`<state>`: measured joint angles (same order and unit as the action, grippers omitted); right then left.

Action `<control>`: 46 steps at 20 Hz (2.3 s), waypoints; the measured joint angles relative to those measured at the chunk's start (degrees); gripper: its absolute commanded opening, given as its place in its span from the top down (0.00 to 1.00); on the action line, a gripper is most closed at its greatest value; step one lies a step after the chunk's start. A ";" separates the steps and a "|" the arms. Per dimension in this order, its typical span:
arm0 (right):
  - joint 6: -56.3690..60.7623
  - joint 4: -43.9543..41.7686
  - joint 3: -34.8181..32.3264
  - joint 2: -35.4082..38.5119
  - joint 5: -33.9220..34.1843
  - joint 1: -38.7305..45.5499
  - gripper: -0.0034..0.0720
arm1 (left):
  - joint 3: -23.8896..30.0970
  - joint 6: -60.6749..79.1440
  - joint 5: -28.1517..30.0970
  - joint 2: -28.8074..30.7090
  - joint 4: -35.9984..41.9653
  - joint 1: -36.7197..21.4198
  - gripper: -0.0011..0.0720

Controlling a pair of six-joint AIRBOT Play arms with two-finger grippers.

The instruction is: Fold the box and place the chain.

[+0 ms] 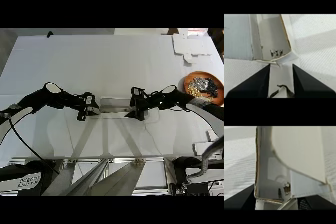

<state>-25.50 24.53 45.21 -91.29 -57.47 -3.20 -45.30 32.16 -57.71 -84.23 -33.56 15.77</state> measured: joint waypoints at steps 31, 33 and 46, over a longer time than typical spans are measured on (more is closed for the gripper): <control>-0.04 0.09 0.00 0.00 -0.20 0.00 0.43 | -0.02 -7.56 -0.90 7.23 -7.08 -5.99 0.44; -0.04 0.09 0.00 0.00 -0.17 0.00 0.43 | -0.02 -7.06 -2.62 7.63 -4.09 -5.44 0.44; -0.02 0.07 0.00 0.00 -0.17 0.00 0.43 | -0.02 -16.61 2.51 5.44 -11.13 0.42 0.53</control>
<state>-25.52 24.60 45.21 -91.29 -57.65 -3.20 -45.32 15.55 -55.20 -78.78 -44.69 16.19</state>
